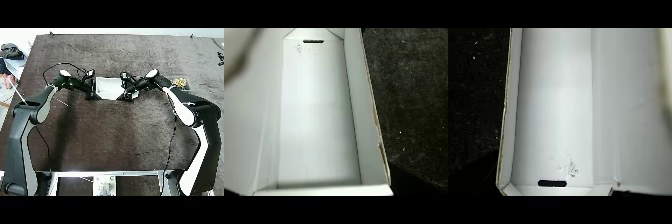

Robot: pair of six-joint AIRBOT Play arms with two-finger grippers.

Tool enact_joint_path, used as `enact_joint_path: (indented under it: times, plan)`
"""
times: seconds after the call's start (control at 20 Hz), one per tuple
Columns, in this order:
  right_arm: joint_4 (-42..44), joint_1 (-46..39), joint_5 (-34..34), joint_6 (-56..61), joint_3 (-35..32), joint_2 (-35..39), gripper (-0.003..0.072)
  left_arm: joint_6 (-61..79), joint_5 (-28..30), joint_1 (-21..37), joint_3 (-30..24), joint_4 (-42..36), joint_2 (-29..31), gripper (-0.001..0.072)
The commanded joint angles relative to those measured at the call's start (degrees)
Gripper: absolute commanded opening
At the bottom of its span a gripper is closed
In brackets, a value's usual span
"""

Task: Fold the box and place the chain.

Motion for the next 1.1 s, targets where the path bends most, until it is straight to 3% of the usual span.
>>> enact_joint_path:
  times: [0.0,0.4,0.5,0.55,0.65,0.7,0.95,1.0,1.05]
  plan:
    - [-0.04,0.02,-0.33,-0.04,0.07,0.00,0.0374,0.07,-1.70,-0.04,0.00,0.13,0.00,0.0349]
    - [-0.04,0.02,-0.35,-0.04,0.07,0.00,0.0374,0.04,0.35,-0.04,0.00,0.13,0.00,0.0346]
    - [-0.04,0.02,-0.33,-0.04,0.07,0.00,0.0374,0.68,1.75,-0.04,0.00,0.02,0.00,0.0115]
    - [-0.04,0.02,-0.33,-0.04,0.07,0.00,0.0374,1.14,1.70,-0.04,0.00,-0.11,0.00,0.0118]
    - [-0.04,0.02,-0.35,-0.04,0.07,0.00,0.0374,1.11,2.01,-0.04,0.00,-0.09,0.00,0.0320]
    - [-0.04,0.02,-0.33,-0.04,0.07,0.00,0.0374,1.09,2.29,-0.04,0.00,-0.07,0.00,0.0377]
    - [-0.04,0.02,-0.33,-0.04,0.07,0.00,0.0373,1.14,2.75,-0.04,0.00,0.24,0.00,0.0381]
    - [-0.04,0.02,-0.35,-0.04,0.07,0.00,0.0374,1.16,2.75,-0.04,0.00,0.28,0.00,0.0411]
    - [-0.04,0.02,-0.33,-0.04,0.07,0.00,0.0374,1.11,2.84,-0.04,0.00,0.28,0.00,0.0600]
